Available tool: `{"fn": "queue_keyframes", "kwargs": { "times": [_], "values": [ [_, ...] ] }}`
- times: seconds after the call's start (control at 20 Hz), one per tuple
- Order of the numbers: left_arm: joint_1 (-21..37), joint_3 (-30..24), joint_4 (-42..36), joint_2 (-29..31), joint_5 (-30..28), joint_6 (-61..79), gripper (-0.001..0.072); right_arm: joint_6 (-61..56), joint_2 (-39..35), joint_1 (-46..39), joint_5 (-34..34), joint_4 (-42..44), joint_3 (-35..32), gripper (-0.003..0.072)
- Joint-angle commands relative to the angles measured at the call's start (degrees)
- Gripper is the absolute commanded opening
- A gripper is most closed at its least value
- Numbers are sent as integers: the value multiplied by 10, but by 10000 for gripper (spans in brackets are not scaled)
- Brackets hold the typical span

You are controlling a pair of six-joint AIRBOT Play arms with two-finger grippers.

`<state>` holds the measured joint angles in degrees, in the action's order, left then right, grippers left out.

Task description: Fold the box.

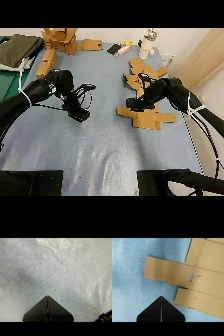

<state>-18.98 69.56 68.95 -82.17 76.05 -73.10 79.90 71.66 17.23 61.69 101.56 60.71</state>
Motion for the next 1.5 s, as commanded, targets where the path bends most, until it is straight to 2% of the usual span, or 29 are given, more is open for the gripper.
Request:
{"fn": "queue_keyframes", "kwargs": {
  "times": [0.0, 0.15, 0.2, 0.3, 0.35, 0.4, 0.5, 0.55, 0.7, 0.9, 1.15, 1.35, 1.45],
  "values": [
    [0, 0, 0, 0, 0, 0, 13, -4, 1, 6, -5, 2, 0, 3],
    [0, 0, 0, 0, 0, 0, 13, -11, 1, -5, -4, 2, 1, 5],
    [0, 0, 0, 0, 0, 0, 13, -11, 1, -19, 3, 2, 2, 27],
    [0, 0, 0, 0, 0, 0, 13, -7, 4, -64, 26, 2, 10, 180],
    [0, 0, 0, 0, 0, 0, 12, 8, 6, -94, 40, 1, 15, 201],
    [0, 0, 0, 0, 0, 0, 13, 27, 8, -133, 54, 0, 20, 313],
    [0, 0, 0, 0, 0, 0, 13, 65, 10, -225, 64, 0, 23, 325],
    [0, 0, 0, 0, 0, 0, 13, 82, 12, -273, 63, 1, 23, 366],
    [0, 0, 0, 0, -33, 6, 13, 157, 29, -411, 41, 10, 23, 369],
    [0, 0, -2, 0, -63, 4, 13, 285, 79, -516, 29, 70, 23, 369],
    [0, 0, -19, 0, -78, 4, 13, 385, 142, -533, 60, 121, 23, 369],
    [0, 0, -55, 0, -85, 4, 13, 438, 155, -532, 104, 177, 23, 368],
    [0, 0, -61, 0, -92, 4, 12, 449, 155, -532, 120, 191, 23, 331]
  ]
}}
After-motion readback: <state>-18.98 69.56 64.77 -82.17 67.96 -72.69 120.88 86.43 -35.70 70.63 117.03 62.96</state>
